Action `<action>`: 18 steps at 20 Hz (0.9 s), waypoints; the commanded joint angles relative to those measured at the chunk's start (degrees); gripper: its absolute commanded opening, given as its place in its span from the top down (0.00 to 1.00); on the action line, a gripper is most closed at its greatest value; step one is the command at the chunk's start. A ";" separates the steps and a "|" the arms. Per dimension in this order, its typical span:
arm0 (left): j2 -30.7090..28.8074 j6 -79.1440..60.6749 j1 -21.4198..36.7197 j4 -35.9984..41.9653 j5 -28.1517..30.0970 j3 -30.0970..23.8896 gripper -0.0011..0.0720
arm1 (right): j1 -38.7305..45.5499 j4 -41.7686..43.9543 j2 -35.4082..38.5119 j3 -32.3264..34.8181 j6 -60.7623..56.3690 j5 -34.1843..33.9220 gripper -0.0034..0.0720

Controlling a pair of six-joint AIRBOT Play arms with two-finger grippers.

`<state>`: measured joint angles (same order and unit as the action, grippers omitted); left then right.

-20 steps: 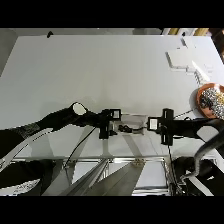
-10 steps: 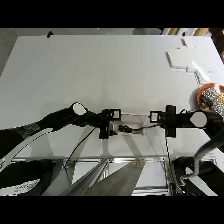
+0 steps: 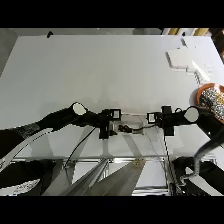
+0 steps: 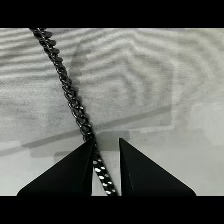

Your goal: Fold the box and place the chain.

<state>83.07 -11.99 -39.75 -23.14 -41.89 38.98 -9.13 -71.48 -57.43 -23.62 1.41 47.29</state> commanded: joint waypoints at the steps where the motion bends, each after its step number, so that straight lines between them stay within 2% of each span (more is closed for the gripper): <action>1: -0.04 0.00 0.02 0.00 0.00 0.04 0.45 | 0.02 -0.04 -0.22 0.04 0.61 1.97 0.75; 7: -0.04 -0.02 0.02 0.00 -0.02 0.04 0.45 | 0.02 0.11 5.77 0.07 0.35 4.33 0.75; 18: -0.04 -0.02 0.02 0.00 0.00 0.04 0.45 | 0.02 0.13 1.70 0.85 2.16 2.58 0.75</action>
